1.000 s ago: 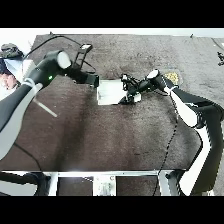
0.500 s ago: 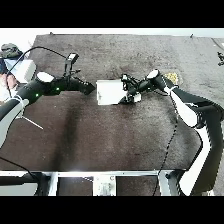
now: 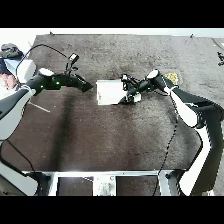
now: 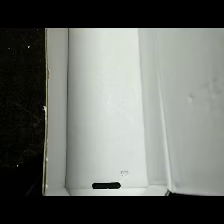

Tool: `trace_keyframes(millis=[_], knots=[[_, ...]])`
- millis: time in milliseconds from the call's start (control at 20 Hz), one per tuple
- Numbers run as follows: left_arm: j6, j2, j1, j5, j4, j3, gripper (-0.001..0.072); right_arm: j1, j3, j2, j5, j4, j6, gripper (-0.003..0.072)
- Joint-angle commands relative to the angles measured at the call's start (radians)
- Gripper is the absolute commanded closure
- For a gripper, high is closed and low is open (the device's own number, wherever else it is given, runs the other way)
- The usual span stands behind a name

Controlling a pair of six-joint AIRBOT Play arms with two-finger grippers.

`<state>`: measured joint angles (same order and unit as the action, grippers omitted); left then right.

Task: Fold the box and place the chain.

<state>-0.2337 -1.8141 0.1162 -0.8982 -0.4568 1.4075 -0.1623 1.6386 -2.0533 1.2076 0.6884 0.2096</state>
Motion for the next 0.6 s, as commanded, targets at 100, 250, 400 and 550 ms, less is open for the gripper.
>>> trace_keyframes(millis=[100,250,400,550], knots=[[0.317,-0.170,-0.018,-0.281,-0.004,0.158,0.0075,0.000,0.000,0.000,0.000,0.000,0.000,0.0222],[0.467,-0.185,-0.017,-0.372,-0.023,0.158,-0.0011,-0.001,0.000,0.000,0.000,0.000,0.000,0.0222],[0.578,-0.187,-0.015,-0.386,-0.045,0.129,-0.0011,0.000,0.000,0.000,0.000,0.000,0.000,0.0223],[0.667,-0.187,-0.009,-0.373,-0.028,0.072,-0.0011,0.000,0.000,0.000,0.000,0.000,0.000,0.0223]])
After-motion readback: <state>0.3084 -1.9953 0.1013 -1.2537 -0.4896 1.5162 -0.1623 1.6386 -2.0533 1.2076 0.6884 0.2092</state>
